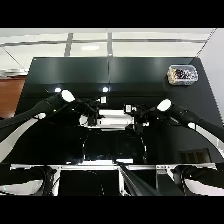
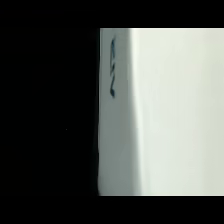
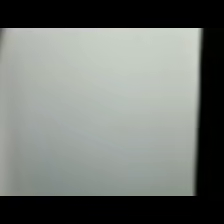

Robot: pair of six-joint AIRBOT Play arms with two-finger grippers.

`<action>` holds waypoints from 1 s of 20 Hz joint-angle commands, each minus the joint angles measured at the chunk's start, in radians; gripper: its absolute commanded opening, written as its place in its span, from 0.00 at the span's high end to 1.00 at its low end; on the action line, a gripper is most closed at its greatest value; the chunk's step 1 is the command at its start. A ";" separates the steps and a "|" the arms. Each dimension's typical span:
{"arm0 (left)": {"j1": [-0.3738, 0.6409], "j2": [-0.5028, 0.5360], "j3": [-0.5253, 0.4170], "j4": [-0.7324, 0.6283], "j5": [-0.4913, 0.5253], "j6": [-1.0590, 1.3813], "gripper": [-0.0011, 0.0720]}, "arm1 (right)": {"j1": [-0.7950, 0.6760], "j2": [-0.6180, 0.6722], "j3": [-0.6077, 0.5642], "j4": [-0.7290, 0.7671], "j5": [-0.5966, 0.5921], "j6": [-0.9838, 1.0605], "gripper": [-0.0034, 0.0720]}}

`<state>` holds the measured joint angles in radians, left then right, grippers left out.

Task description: Fold the box and place the chain.

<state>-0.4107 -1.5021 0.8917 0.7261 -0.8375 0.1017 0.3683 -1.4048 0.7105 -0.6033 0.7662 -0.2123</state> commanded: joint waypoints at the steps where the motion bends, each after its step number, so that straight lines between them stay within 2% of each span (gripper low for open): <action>1: 0.000 0.012 0.007 -0.005 -0.002 -0.005 0.48 | 0.000 0.001 0.001 0.000 0.000 0.000 0.32; 2: 0.005 0.027 0.013 -0.005 -0.005 -0.015 0.29 | 0.000 0.001 0.001 0.000 0.000 0.000 0.32; 4: 0.020 0.067 0.025 0.005 -0.016 -0.095 0.10 | 0.000 0.001 0.000 0.000 0.000 0.000 0.32; 5: 0.033 0.094 0.026 0.024 -0.021 -0.136 0.03 | 0.000 0.001 0.001 0.000 0.000 0.000 0.32; 9: 0.100 0.213 0.026 0.212 -0.115 -0.367 0.03 | 0.002 0.001 0.001 0.000 0.000 0.000 0.32; 11: 0.147 0.259 0.026 0.284 -0.227 -0.513 0.04 | 0.002 0.001 0.000 -0.003 0.001 -0.001 0.34; 12: 0.169 0.271 0.026 0.287 -0.287 -0.559 0.11 | 0.002 0.001 0.001 -0.004 0.001 -0.001 0.51; 13: 0.188 0.278 0.026 0.278 -0.352 -0.608 0.33 | 0.002 0.001 0.000 -0.004 0.001 -0.001 0.63; 15: 0.212 0.277 0.023 0.196 -0.496 -0.629 0.89 | 0.002 0.001 0.001 -0.003 0.001 0.000 0.63; 16: 0.214 0.275 0.015 0.128 -0.545 -0.628 0.95 | 0.002 0.001 0.000 -0.003 0.001 0.000 0.63; 17: 0.209 0.273 -0.005 0.041 -0.562 -0.628 0.95 | 0.002 0.001 0.001 -0.003 0.001 0.000 0.63; 18: 0.194 0.272 -0.031 -0.040 -0.543 -0.627 0.95 | 0.002 0.001 0.001 -0.003 0.001 0.000 0.63; 20: 0.143 0.262 -0.082 -0.169 -0.434 -0.625 0.95 | 0.002 0.001 0.000 -0.003 0.001 0.000 0.63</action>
<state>-0.2356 -1.2362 0.8612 0.7570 -1.2938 -0.4965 0.3695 -1.4048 0.7105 -0.6060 0.7666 -0.2127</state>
